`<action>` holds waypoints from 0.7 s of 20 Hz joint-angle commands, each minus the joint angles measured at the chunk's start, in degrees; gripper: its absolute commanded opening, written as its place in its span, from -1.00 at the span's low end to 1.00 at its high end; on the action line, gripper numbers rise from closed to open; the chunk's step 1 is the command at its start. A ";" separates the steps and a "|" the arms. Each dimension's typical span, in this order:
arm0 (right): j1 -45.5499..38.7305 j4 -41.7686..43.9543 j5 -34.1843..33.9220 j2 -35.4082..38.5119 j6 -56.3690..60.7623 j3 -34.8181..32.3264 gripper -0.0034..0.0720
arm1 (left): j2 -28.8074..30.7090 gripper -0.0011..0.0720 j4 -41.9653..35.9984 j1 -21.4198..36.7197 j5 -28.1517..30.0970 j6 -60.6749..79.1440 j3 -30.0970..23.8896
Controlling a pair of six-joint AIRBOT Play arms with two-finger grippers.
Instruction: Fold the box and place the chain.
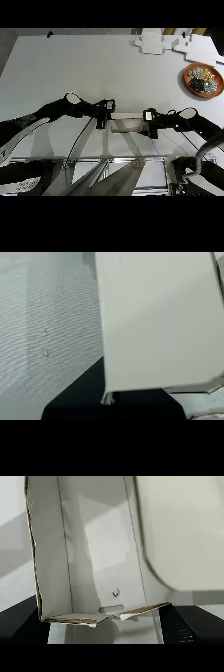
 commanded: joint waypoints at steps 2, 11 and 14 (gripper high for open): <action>0.46 -1.09 1.55 -1.66 1.55 0.00 0.81 | -0.02 -0.94 -0.07 -0.02 0.04 -0.02 0.02; 0.48 1.27 0.22 -4.57 -2.89 0.02 0.76 | -0.02 -0.94 -0.07 -0.02 0.07 -0.02 0.02; 0.48 1.90 0.11 -4.57 -3.30 0.02 0.76 | -0.02 -0.94 -0.07 -0.02 0.07 -0.02 0.02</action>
